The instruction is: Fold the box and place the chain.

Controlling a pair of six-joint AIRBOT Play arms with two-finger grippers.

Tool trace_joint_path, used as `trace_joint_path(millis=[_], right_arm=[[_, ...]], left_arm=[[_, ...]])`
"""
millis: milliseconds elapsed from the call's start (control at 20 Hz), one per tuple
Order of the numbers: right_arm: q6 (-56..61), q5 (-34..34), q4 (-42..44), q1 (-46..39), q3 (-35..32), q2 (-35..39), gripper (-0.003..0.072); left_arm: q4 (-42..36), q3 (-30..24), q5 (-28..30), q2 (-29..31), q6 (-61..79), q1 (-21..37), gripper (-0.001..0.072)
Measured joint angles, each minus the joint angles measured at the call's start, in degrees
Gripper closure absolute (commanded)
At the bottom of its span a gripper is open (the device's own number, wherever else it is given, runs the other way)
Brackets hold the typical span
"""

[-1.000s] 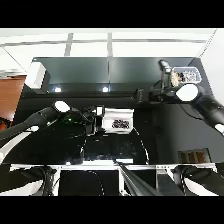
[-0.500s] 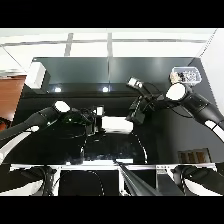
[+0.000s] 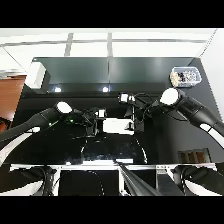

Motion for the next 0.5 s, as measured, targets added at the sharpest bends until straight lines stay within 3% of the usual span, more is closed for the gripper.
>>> trace_joint_path(millis=[50, 150, 350, 500], right_arm=[[-0.31, 0.13, -0.09, 0.09, 0.00, 0.00, 0.0152], [-0.66, 0.20, -0.52, 0.20, 0.00, 0.00, 0.0378], [-0.72, 0.26, -1.33, 0.33, 0.00, 0.00, 0.0449], [-0.63, 0.17, -1.57, 0.33, -0.07, 0.00, 0.0449]], left_arm=[[0.11, 0.02, 0.02, 0.00, -0.02, -0.04, 0.0340], [0.24, 0.02, 0.07, 0.00, -0.04, -0.09, 0.0340], [0.35, 0.02, 0.09, 0.00, -0.04, -0.09, 0.0340], [0.39, 0.00, 0.09, 0.00, -0.04, -0.09, 0.0340]])
